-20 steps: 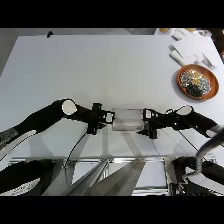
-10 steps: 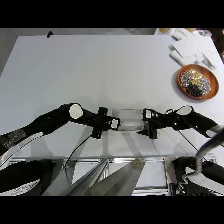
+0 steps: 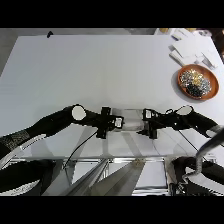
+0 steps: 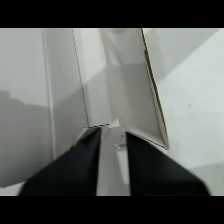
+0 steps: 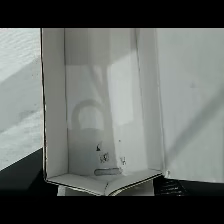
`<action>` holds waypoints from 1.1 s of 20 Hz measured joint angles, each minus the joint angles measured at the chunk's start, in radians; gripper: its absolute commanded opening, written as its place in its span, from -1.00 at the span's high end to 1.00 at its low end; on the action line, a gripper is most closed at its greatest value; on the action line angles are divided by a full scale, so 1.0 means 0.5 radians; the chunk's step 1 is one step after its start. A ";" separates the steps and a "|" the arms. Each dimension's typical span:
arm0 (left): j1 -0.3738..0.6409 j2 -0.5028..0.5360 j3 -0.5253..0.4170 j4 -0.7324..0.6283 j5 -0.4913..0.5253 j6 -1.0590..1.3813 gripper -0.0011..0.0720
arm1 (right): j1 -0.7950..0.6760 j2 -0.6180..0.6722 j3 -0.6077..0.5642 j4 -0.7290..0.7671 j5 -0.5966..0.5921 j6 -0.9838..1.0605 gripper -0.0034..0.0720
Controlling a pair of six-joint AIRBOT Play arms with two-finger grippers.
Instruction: Fold the box and place the chain.
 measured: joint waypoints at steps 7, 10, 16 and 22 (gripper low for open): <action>-0.041 -0.016 0.000 -0.069 0.018 -0.008 -0.30 | 0.000 0.000 0.000 -0.003 0.003 0.001 -0.14; -0.042 -0.006 0.000 -0.067 0.013 -0.036 -0.26 | 0.000 0.000 0.000 -0.002 0.002 0.003 -0.14; 0.021 0.223 0.000 0.123 -0.106 -0.472 0.96 | 0.000 0.000 0.000 0.003 0.001 0.011 -0.14; 0.303 0.631 0.000 0.887 -0.445 -1.917 0.94 | 0.000 0.000 0.000 0.002 0.001 0.009 -0.14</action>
